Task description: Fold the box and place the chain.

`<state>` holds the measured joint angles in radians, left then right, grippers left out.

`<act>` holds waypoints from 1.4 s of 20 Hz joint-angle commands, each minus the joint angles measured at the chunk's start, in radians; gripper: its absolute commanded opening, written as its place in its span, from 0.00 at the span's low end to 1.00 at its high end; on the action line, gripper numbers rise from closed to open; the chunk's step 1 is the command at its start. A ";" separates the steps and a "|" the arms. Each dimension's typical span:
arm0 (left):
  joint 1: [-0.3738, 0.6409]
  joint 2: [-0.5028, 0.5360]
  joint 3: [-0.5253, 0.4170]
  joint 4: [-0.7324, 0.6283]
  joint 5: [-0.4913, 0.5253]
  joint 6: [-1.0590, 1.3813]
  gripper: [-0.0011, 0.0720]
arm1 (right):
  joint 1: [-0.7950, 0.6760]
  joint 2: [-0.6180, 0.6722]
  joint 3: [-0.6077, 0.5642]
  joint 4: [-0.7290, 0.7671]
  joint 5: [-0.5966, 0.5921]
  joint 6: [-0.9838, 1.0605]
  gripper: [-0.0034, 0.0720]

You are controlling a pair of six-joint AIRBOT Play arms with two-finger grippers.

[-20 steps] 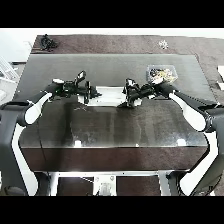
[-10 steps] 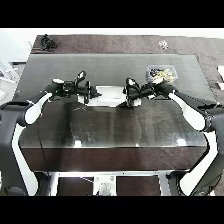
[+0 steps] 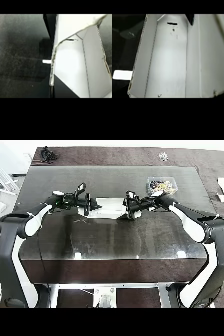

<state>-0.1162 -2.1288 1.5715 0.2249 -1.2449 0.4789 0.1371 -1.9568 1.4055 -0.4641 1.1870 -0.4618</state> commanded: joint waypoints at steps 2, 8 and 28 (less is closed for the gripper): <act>0.000 0.001 0.000 0.000 0.000 0.000 0.04 | -0.003 -0.001 0.001 0.001 0.000 -0.022 0.98; 0.000 0.001 0.000 0.000 0.000 0.000 0.04 | -0.003 -0.001 0.006 0.005 0.000 -0.029 0.98; 0.000 0.001 0.000 0.000 0.000 0.000 0.04 | -0.003 -0.031 0.037 -0.011 0.052 0.017 0.98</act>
<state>-0.1162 -2.1288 1.5715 0.2249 -1.2453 0.4793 0.1329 -1.9869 1.4422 -0.4698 1.2377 -0.4461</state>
